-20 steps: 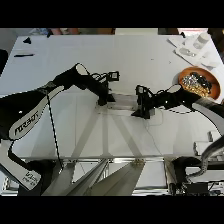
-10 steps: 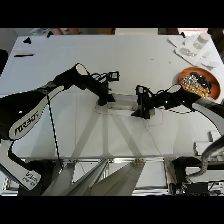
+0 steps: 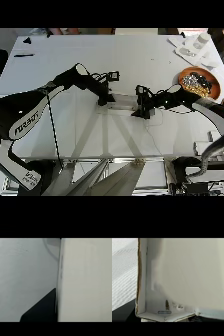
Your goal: Fold the box and place the chain.
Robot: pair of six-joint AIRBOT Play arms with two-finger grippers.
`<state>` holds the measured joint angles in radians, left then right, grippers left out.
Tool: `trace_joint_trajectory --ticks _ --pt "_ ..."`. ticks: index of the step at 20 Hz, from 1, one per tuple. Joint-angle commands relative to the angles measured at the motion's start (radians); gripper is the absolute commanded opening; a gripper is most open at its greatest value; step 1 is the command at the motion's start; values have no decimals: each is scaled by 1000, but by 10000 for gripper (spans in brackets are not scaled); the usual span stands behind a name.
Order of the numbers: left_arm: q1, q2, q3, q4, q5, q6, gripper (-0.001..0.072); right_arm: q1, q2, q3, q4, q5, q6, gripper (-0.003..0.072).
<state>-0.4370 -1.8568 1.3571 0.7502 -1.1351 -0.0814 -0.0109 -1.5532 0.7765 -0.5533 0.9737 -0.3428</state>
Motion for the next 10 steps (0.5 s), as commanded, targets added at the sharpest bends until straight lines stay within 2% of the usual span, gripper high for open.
trace_joint_trajectory --ticks 1,2,6,10 --pt "0 3 2 -20 -5 3 169 0 0 0 0 0 1 397" --pt "0 3 2 -20 -5 3 232 0 0 0 0 0 1 397" --pt "2 3 2 -20 -6 3 236 0 0 0 0 3 1 397" --pt "35 34 2 -14 -49 3 236 0 0 0 0 3 1 397"
